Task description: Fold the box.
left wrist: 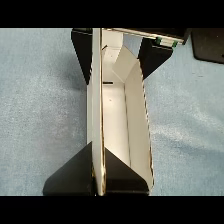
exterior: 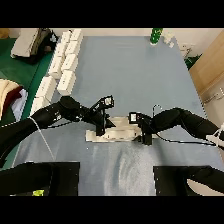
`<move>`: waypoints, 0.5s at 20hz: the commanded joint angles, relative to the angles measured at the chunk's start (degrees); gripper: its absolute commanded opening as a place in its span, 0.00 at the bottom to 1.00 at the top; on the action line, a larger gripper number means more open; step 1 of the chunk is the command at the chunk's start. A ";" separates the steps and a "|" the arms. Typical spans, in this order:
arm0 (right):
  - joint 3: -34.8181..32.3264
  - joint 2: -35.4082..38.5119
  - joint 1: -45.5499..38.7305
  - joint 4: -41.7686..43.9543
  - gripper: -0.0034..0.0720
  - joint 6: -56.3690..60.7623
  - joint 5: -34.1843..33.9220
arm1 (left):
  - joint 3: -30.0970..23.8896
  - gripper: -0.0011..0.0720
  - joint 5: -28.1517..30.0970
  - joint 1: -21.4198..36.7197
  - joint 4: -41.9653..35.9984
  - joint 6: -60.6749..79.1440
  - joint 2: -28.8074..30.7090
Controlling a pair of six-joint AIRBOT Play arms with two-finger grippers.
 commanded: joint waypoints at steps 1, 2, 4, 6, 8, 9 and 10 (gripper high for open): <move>-0.04 -0.07 -0.07 -0.31 0.86 -0.02 -0.24 | 0.07 0.03 0.04 -0.02 0.02 0.02 -0.02; -0.04 -0.07 -0.07 -0.50 0.86 -0.02 -0.24 | 0.07 0.03 0.04 0.00 0.02 0.02 -0.02; -0.07 -0.07 -0.07 -1.09 0.85 -0.02 -0.24 | 0.07 0.03 0.04 0.00 0.02 0.02 -0.02; -0.52 -0.07 -0.04 -1.16 0.83 -0.02 0.09 | 0.07 0.03 0.04 0.00 0.02 0.02 -0.02; -1.36 -0.07 -0.04 -1.11 0.83 -0.02 0.46 | 0.04 0.03 0.04 0.00 0.02 0.02 -0.02; -1.44 -0.02 -0.04 -1.05 0.82 -0.02 0.61 | 0.07 0.03 0.04 -0.02 0.02 0.02 -0.02; -1.44 0.07 -0.04 -1.03 0.78 -0.02 0.76 | 0.07 0.03 0.04 -0.02 0.02 0.02 -0.02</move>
